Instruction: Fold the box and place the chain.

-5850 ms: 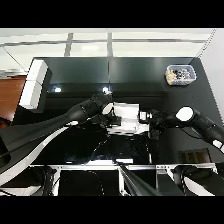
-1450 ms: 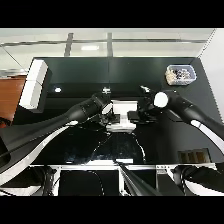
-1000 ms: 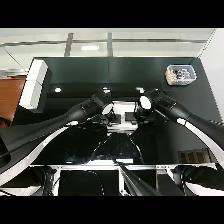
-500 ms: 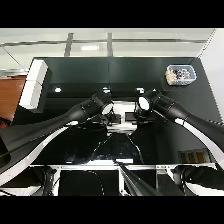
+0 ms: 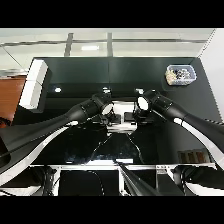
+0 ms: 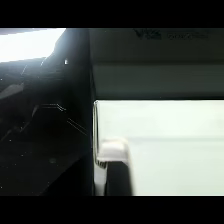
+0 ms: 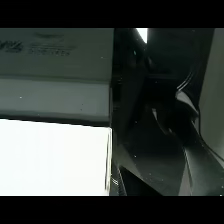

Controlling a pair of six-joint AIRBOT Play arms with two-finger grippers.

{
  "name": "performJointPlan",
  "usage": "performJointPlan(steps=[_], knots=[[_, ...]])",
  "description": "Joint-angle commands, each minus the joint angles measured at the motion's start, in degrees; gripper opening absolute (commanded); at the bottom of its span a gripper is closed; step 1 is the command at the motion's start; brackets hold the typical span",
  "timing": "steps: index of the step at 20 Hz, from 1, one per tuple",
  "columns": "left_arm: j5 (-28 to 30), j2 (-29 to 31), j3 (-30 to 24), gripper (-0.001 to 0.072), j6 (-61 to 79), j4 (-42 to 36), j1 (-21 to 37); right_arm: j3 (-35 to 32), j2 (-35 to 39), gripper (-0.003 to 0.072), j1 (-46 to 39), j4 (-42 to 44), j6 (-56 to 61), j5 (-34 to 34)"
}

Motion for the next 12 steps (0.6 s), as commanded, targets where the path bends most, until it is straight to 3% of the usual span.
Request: performJointPlan(steps=[1, 2, 4, 6, 12], knots=[[0.02, 0.02, 0.02, 0.0029, 0.00, -0.04, 0.04, 0.04, -0.48, 0.0219, -0.02, 0.63, -0.09, -0.28], [0.02, 0.02, 0.00, 0.0029, 0.02, -0.04, 0.04, 0.07, -0.72, 0.0158, -0.02, 0.63, -0.11, -0.13], [0.02, 0.02, 0.02, 0.0029, 0.00, -0.04, 0.04, 0.07, -0.83, 0.0130, -0.02, 0.61, -0.09, -0.13], [0.02, 0.02, 0.02, 0.0029, 0.00, -0.04, 0.04, 0.07, -0.83, 0.0019, -0.02, 0.57, -0.09, -0.13], [0.02, 0.02, 0.02, 0.0029, 0.00, -0.04, 0.04, 0.07, -0.57, 0.0031, -0.02, 0.57, -0.09, -0.22]])
